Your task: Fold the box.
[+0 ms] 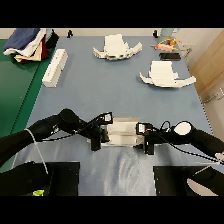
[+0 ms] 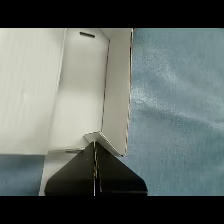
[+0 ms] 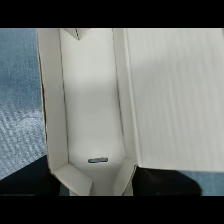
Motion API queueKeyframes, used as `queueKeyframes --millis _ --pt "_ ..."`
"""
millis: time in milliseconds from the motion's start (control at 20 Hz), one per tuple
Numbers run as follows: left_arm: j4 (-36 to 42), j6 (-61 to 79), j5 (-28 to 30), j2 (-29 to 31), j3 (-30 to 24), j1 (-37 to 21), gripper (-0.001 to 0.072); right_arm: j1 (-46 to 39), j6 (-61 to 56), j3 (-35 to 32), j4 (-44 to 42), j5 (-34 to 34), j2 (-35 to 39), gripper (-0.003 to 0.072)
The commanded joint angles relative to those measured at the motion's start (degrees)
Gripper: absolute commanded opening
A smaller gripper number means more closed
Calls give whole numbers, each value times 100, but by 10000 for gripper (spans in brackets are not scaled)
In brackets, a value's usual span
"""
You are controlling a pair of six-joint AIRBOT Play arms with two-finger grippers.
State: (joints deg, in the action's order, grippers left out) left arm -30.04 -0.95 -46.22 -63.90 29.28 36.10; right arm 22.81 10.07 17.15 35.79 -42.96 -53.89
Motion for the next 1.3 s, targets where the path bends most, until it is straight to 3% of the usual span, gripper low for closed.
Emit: queueKeyframes --millis 0,350,600,750,850,1050,1250 --pt "-979 -1311 -42 223 7 -13 15 2 -13 4 -2 7 4 517" --pt "-2933 -4483 -57 1821 9 -173 15 2 -13 4 -2 7 4 517" --pt "-4068 -8035 -662 2745 7 -1335 16 2 -13 4 -2 7 4 517" --pt "-3991 -8356 -990 2653 -28 -2063 16 2 -13 4 -2 9 4 517" --pt "-3657 -8354 -1108 2424 -103 -2149 15 2 -13 4 -2 7 4 517" --pt "-2704 -8089 -903 1801 -358 -1646 15 2 -13 4 -2 7 4 517" --pt "-2387 -8113 -175 1351 -404 -721 15 2 -13 4 -2 7 4 517"
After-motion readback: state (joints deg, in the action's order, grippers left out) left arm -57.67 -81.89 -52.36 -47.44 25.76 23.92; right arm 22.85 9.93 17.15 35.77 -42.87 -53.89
